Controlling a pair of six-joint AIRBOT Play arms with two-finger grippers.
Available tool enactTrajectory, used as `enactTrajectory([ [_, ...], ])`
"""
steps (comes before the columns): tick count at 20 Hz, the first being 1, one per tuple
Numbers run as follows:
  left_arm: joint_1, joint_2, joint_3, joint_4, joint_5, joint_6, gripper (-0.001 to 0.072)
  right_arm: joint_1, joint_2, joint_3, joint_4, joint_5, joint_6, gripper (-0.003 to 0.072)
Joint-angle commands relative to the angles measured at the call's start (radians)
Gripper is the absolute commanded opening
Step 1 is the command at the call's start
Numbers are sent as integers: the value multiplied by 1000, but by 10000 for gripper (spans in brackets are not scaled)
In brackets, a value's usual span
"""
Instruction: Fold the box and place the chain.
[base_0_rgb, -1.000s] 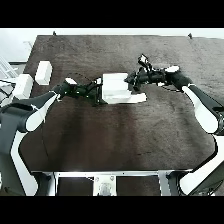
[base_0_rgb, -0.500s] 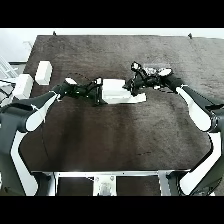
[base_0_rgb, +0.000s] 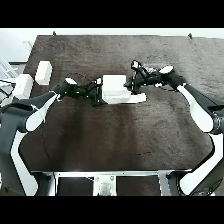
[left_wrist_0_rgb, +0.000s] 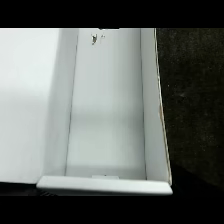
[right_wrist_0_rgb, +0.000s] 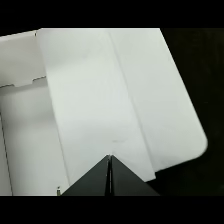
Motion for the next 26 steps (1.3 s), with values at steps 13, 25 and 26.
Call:
enactTrajectory([
  [13, -1, 0, 0, 0, 1, 0, 528, -111, 98, -39, -230, 234, -27, 608],
  [25, -1, 0, 0, -1, 1, 0, 528, -35, 17, -40, -237, 171, -25, 608],
  [26, -1, 0, 0, -1, 1, 0, 528, -33, 13, -40, -237, 171, -26, 608],
])
